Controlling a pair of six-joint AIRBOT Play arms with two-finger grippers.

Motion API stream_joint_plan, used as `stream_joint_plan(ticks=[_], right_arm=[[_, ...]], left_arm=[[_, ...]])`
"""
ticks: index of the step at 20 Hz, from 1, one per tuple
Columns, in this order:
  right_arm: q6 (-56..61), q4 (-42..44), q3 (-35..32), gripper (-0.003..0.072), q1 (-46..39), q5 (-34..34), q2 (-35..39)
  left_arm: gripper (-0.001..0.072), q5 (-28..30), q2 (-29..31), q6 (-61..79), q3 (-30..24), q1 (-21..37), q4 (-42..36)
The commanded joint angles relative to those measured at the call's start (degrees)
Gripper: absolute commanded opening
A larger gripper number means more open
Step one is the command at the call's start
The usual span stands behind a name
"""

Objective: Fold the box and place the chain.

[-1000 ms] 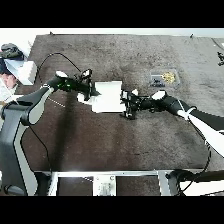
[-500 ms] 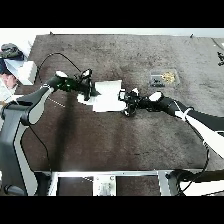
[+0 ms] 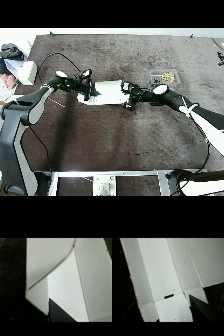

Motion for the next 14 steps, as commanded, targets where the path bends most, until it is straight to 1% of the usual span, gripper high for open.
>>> stream_joint_plan(ticks=[1, 4, 10, 11, 14], right_arm=[[0.1, 0.5, 4.2, 0.0707, -1.9, 4.2, -2.3], [0.2, 0.4, 5.9, 0.0707, -2.6, 4.9, -2.9], [-1.2, 0.3, 6.0, 0.0705, -3.4, 5.5, -3.0], [-1.8, 0.3, 6.7, 0.0705, -3.7, 6.9, -3.5], [-1.0, 0.4, 11.9, 0.0707, -5.6, 14.0, -7.6]], left_arm=[[0.0013, 0.0, 0.0, 0.0, 0.0, 0.0, 0.0], [0.0013, 0.0, 0.0, 0.0, 0.0, 0.0, 0.0], [0.0013, 0.0, 0.0, 0.0, 0.0, 0.0, 0.0], [0.0013, 0.0, 0.0, 0.0, 0.0, 0.0, 0.0], [0.0013, 0.0, 0.0, 0.0, 0.0, 0.0, 0.0]])
